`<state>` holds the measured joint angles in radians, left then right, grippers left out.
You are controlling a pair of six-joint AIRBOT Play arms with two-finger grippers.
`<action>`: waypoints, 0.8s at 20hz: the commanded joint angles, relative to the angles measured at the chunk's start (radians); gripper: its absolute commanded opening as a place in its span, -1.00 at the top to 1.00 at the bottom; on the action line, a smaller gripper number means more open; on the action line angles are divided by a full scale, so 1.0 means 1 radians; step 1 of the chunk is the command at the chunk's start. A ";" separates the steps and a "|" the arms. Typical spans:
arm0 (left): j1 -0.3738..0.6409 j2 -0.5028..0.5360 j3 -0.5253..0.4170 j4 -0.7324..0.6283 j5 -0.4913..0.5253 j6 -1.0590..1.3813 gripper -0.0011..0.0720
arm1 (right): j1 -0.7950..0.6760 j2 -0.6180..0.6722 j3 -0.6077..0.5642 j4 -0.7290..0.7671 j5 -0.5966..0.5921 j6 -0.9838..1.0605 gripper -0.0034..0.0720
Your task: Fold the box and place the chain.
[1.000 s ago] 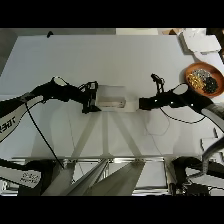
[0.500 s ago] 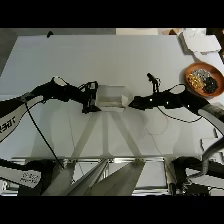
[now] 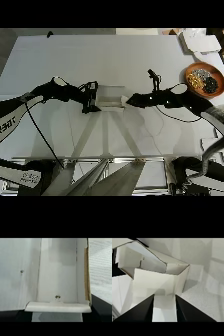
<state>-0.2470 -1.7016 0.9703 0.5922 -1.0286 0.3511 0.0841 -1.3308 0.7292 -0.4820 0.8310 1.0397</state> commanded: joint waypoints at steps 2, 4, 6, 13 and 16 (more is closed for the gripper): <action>0.000 0.000 0.000 0.000 0.000 0.000 0.27 | 0.047 0.004 0.000 -0.106 -0.070 0.066 -0.01; 0.000 0.000 0.000 0.000 0.000 0.000 0.27 | 0.069 0.004 0.000 -0.143 -0.098 0.117 -0.30; 0.000 0.000 0.000 0.000 0.000 0.000 0.27 | 0.092 0.004 0.002 -0.134 -0.129 0.150 -0.33; 0.000 0.000 0.000 0.000 0.000 0.000 0.27 | 0.123 0.005 0.005 -0.085 -0.145 0.195 -0.32; 0.000 0.000 0.000 0.000 0.000 0.000 0.27 | 0.140 0.005 0.005 -0.085 -0.188 0.195 -0.32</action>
